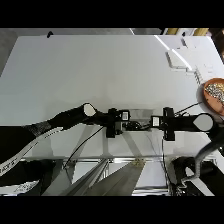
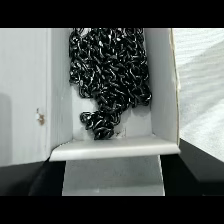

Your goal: Fold the box and place the chain.

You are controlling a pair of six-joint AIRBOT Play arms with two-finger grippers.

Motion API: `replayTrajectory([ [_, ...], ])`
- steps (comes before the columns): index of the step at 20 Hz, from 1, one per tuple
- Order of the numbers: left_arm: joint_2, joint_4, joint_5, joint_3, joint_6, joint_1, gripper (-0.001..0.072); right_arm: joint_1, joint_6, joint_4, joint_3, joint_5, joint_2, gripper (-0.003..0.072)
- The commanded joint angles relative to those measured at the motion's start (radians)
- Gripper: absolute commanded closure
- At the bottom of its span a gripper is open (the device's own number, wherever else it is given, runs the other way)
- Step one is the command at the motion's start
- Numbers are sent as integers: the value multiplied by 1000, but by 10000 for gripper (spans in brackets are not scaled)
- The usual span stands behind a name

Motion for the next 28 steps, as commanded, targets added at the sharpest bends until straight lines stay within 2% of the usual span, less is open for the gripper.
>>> replayTrajectory([
  [1,1,0,0,0,0,0,578,1,63,114,1,55,145,673],
  [5,0,0,0,0,1,0,578,4,59,463,1,52,155,673],
  [9,0,0,0,0,1,0,578,153,42,493,3,-50,113,673],
  [14,0,0,0,0,1,0,578,331,45,490,25,-202,-61,673],
  [15,0,0,0,0,1,0,578,335,45,476,26,-212,-84,667],
  [17,0,0,0,0,1,0,578,335,45,383,39,-203,-88,497],
  [18,1,0,0,0,1,0,578,333,55,304,62,-175,-76,486],
  [20,0,0,0,0,1,0,578,294,92,176,136,-81,-45,487],
  [23,1,0,0,0,1,0,578,156,105,56,220,67,4,490],
  [25,0,0,0,0,1,0,578,43,105,-2,220,151,25,496],
  [26,0,0,0,0,0,0,578,-11,105,-34,214,184,23,535],
  [28,0,0,0,0,1,0,578,-73,96,-57,179,175,6,535],
])
